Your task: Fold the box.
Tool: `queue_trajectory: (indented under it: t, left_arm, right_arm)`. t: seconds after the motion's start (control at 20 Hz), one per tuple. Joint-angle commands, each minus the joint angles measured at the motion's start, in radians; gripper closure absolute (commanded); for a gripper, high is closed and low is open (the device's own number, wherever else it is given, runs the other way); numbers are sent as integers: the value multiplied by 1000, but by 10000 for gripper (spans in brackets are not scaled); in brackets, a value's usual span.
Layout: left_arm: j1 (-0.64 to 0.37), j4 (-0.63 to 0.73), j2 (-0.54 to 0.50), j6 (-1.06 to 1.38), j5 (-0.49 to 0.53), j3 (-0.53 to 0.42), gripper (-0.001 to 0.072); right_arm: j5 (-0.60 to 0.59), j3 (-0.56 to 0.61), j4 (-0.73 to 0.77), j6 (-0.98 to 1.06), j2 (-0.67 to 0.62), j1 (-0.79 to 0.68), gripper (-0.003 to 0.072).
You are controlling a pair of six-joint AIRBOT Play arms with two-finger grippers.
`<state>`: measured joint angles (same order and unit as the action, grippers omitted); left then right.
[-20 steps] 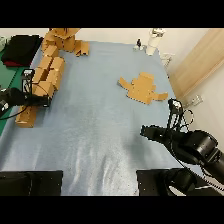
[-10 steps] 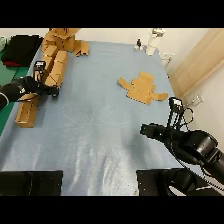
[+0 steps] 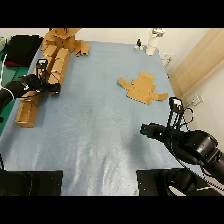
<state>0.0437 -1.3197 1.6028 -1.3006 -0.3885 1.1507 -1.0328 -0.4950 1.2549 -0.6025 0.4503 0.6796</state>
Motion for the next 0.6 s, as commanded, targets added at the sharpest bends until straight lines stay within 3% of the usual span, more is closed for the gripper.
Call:
queue_trajectory:
  t: [0.0,0.2,0.45,0.55]
  left_arm:
    - [-22,0,3,0,-75,4,8]
    - [-72,0,-55,-2,-241,21,7]
    - [-89,5,-220,-2,-364,65,7]
    - [-78,34,-297,-2,-492,82,8]
  right_arm:
    - [-1,0,0,0,-1,0,683]
    - [-1,0,2,0,-1,0,683]
    - [0,-2,29,-2,36,-1,682]
    - [3,-11,94,-56,96,-1,682]
